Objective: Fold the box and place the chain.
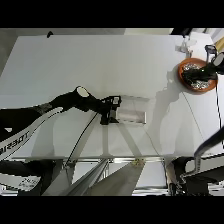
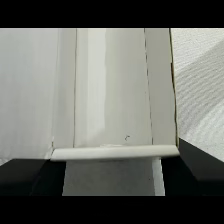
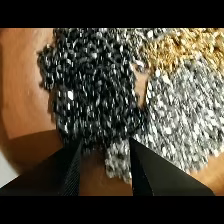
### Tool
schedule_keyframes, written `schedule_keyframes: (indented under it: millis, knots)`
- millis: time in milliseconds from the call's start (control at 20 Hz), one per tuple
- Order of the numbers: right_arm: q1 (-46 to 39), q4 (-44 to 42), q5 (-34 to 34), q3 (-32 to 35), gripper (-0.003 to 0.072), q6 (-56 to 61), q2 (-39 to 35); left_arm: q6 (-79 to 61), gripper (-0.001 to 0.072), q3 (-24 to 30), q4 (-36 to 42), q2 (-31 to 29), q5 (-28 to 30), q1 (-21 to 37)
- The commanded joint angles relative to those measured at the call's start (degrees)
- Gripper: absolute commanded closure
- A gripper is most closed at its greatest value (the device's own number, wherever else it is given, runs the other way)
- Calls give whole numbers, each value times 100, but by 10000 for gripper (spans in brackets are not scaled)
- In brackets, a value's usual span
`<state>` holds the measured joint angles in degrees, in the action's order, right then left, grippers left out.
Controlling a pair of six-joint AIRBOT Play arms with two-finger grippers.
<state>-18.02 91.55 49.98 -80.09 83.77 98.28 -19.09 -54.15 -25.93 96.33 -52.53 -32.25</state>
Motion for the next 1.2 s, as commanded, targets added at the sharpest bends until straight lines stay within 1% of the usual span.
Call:
schedule_keyframes:
  millis: [0, 50, 200, 250, 300, 400, 450, 500, 650, 850, 950, 1150]
  knots:
    - [-9, -39, -232, -11, 415, 44, 164, 0, 504, -2, -2, 0, 0, 2]
    - [-9, -31, -210, -11, 430, 52, 195, 0, 504, -2, -2, 0, 2, 2]
    - [-7, -70, -195, -11, 432, 173, 317, 0, 504, -2, -2, 0, 2, 2]
    - [-7, -83, -170, -11, 476, 173, 323, -2, 504, -2, -2, 0, 2, 2]
    - [-7, -81, -151, -11, 535, 170, 321, 0, 504, -2, -2, 0, 2, 2]
    - [-7, -70, -125, -11, 538, 168, 321, 0, 504, -2, -2, 0, 2, 2]
    - [-7, -74, -90, -11, 587, 170, 321, 0, 504, -2, -2, 0, 2, 2]
    - [-7, -74, -7, -11, 673, 166, 304, 0, 504, -2, -2, 0, 2, 2]
    - [-7, -70, 219, -11, 673, 79, 37, -2, 504, -2, -2, 0, 0, 2]
    - [-7, -87, 468, -11, 673, -186, -885, 0, 504, -2, -2, 0, 2, 2]
    - [-7, -125, 807, -11, 673, -238, -1368, 0, 504, -2, -2, 0, 2, 2]
    - [-7, -767, 1740, -9, 673, -787, -2275, 0, 504, -2, -2, 0, 2, 2]
